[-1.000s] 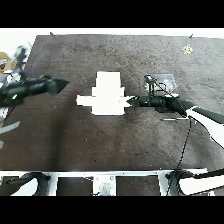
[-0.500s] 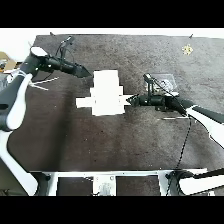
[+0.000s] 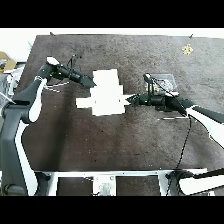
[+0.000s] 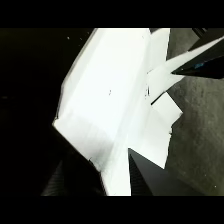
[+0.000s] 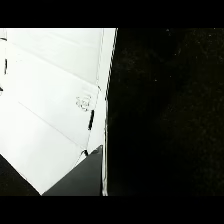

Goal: Fold the box and place the chain.

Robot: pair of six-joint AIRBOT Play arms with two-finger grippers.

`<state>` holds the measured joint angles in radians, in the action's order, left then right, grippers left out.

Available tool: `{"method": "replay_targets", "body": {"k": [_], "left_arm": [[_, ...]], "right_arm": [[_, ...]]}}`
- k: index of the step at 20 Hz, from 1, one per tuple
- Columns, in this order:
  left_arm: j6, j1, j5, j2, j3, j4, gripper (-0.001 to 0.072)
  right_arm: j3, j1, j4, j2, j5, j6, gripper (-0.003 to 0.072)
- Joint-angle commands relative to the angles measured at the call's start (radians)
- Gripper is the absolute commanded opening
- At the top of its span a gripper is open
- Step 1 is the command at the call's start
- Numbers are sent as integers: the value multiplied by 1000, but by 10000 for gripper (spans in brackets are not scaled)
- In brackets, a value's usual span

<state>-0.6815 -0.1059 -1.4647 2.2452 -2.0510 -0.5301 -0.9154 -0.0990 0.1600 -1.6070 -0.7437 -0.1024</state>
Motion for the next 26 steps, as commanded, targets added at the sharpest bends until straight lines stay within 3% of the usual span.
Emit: {"method": "replay_targets", "body": {"k": [1, 6, 9, 10, 12, 14, 15, 16, 17, 22, 26], "left_arm": [[18, -26, -66, 53, -5, 62, 431], [37, -46, -101, 76, -5, 89, 409], [48, -40, -106, 76, -5, 122, 317], [56, -38, -115, 76, -5, 135, 278], [63, -32, -138, 76, -5, 141, 8], [126, -31, -196, 76, -5, 108, 5], [134, -32, -202, 76, -5, 92, 5], [155, -32, -196, 76, -5, 94, 5], [195, -32, -185, 75, -5, 98, 4], [466, -32, -80, 43, -5, 86, 6], [682, -32, 14, 10, -5, 50, 7]], "right_arm": [[-1, 1, 0, 0, 1, 2, 1], [-1, 1, 0, 0, 3, 2, 1], [-1, 1, 0, 0, 3, 2, 1], [-1, 1, 0, 0, 3, 2, 1], [-1, 1, 0, 0, 3, 2, 1], [-1, 1, -1, 1, 11, 2, 2], [-1, 1, -1, 5, 18, 3, 125], [-1, 5, 0, 12, 26, 4, 383], [-1, 15, 0, 25, 23, 32, 436], [-1, 134, 0, 136, 11, 85, 440], [-1, 161, 32, 149, -5, 100, 439]]}}
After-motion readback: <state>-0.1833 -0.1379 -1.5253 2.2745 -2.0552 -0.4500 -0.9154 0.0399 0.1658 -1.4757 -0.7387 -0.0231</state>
